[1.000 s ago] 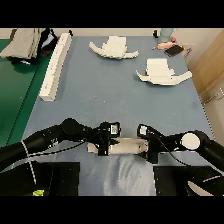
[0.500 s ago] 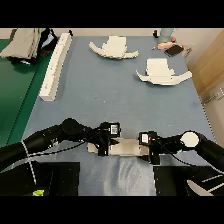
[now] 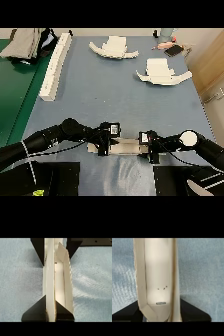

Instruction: Fold the box.

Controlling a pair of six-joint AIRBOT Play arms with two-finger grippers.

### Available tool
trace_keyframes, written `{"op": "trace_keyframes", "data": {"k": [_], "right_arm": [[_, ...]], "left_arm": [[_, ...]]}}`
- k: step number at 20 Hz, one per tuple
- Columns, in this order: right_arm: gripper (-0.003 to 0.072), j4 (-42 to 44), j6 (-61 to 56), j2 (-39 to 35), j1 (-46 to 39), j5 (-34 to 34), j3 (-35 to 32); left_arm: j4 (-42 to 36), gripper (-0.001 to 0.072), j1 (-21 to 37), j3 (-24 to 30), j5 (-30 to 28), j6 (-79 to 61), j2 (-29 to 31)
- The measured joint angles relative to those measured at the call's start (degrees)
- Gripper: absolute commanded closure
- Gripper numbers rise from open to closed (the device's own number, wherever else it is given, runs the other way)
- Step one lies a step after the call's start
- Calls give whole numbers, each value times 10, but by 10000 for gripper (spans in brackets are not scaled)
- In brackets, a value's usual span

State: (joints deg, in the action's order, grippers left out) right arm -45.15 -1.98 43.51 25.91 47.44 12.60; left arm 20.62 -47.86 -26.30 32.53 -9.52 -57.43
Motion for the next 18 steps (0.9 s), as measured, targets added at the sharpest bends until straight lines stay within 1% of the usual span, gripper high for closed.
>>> {"op": "trace_keyframes", "data": {"k": [3,10,11,14,15,16,18], "right_arm": [[171,0,1,7,0,-5,0],[171,-4,1,14,0,-10,0],[156,-5,1,14,0,-10,0],[156,-7,0,14,0,-10,0],[123,-8,0,14,0,-10,0],[51,-9,-2,14,0,-10,0],[37,-12,-9,15,0,-11,-1]], "left_arm": [[0,692,0,0,0,0,0],[0,692,0,0,0,0,0],[0,692,0,0,0,0,0],[0,692,0,0,0,0,0],[0,692,0,0,0,0,0],[0,692,0,0,1,0,0],[0,692,0,0,2,0,0]]}}
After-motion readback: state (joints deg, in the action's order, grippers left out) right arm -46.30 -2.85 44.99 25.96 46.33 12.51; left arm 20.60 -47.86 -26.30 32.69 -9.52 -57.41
